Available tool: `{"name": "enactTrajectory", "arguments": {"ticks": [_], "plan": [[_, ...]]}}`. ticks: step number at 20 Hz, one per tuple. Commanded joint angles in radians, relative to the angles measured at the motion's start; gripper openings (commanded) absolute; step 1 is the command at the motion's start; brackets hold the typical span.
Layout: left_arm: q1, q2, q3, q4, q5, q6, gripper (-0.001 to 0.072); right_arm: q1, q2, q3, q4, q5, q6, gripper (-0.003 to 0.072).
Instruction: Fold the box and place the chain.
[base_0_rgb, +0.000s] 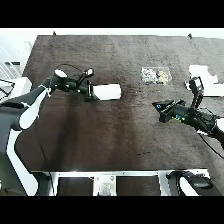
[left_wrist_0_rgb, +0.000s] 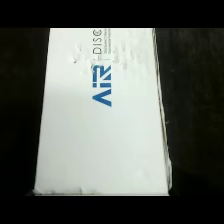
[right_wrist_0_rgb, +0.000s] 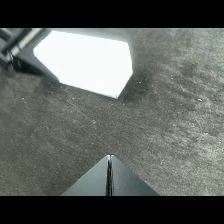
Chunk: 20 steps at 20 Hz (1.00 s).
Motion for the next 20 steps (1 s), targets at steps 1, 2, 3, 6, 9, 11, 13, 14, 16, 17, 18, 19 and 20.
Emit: {"name": "enactTrajectory", "arguments": {"ticks": [1,2,3,6,9,11,13,14,16,17,18,19,20], "plan": [[0.024,0.082,-0.002,0.006,0.113,-0.178,0.0013,-0.003,0.004,-0.005,0.000,-0.005,-0.001,0.0017],[0.034,0.120,-0.015,0.010,0.159,-0.211,0.0013,-0.003,0.004,-0.005,0.000,-0.011,-0.001,0.0017],[0.051,0.163,-0.034,0.018,0.211,-0.251,0.0013,-0.003,0.004,-0.005,0.001,-0.013,-0.001,0.0018],[0.130,0.274,-0.111,0.029,0.390,-0.369,0.0013,-0.003,0.003,-0.005,0.003,-0.028,0.000,0.0017],[0.238,0.318,-0.173,0.065,0.496,-0.517,0.0013,-0.003,0.003,-0.005,0.005,-0.038,0.003,0.0017],[0.307,0.316,-0.196,0.137,0.531,-0.628,0.0014,-0.003,0.003,-0.005,0.011,-0.038,0.002,0.0017],[0.365,0.312,-0.210,0.188,0.581,-0.698,0.0014,-0.003,0.003,-0.005,0.011,-0.038,0.002,0.0017],[0.392,0.310,-0.215,0.196,0.605,-0.700,0.0015,-0.003,0.003,-0.005,0.011,-0.038,0.002,0.0017],[0.436,0.299,-0.217,0.199,0.642,-0.704,0.0015,-0.003,0.003,-0.005,0.011,-0.038,0.002,0.0017],[0.460,0.291,-0.217,0.198,0.644,-0.704,0.0014,-0.003,0.003,-0.005,0.011,-0.038,0.002,0.0017],[0.483,0.278,-0.217,0.198,0.644,-0.703,0.0014,-0.003,0.003,-0.005,0.011,-0.038,0.002,0.0017],[0.500,0.265,-0.215,0.198,0.649,-0.703,0.0015,-0.003,0.003,-0.005,0.011,-0.039,0.002,0.0018],[0.517,0.248,-0.211,0.192,0.665,-0.708,0.0015,-0.003,0.003,-0.005,0.011,-0.038,0.002,0.0017]]}}
